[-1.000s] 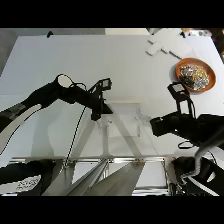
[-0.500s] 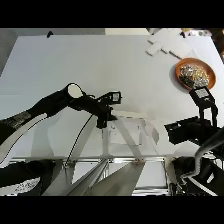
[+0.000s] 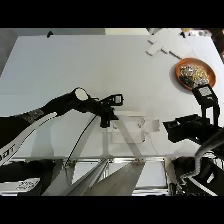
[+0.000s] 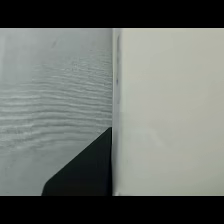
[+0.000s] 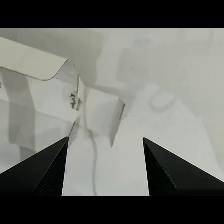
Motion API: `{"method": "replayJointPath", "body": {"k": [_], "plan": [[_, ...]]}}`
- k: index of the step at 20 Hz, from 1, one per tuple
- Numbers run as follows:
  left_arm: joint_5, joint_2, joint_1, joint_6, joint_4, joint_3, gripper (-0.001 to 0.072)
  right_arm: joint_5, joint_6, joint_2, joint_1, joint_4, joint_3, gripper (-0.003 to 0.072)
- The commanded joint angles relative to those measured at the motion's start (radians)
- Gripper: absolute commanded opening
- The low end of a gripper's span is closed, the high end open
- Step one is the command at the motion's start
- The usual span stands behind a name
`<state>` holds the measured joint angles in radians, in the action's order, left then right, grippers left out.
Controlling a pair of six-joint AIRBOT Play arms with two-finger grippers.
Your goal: Fold the box and place the chain.
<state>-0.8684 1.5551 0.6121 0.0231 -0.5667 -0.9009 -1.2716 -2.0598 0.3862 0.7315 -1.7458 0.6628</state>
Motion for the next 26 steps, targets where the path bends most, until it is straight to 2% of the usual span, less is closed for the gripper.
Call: {"method": "replayJointPath", "body": {"k": [1,18,23,26], "plan": [[0.035,0.024,0.0,0.003,0.018,0.0,0.0004,0.005,0.0,0.0,0.0,0.0,0.0,0.0514],[0.035,0.027,0.0,0.027,0.015,0.0,0.0007,0.005,0.0,0.0,0.0,0.0,0.0,0.0514],[0.038,0.017,0.0,0.111,0.014,-0.002,0.0005,0.005,0.0,0.0,0.0,0.0,0.0,0.0514],[0.026,0.017,0.0,0.11,-0.037,-0.011,0.0004,0.005,0.0,0.0,0.0,0.0,0.0,0.0514]]}}
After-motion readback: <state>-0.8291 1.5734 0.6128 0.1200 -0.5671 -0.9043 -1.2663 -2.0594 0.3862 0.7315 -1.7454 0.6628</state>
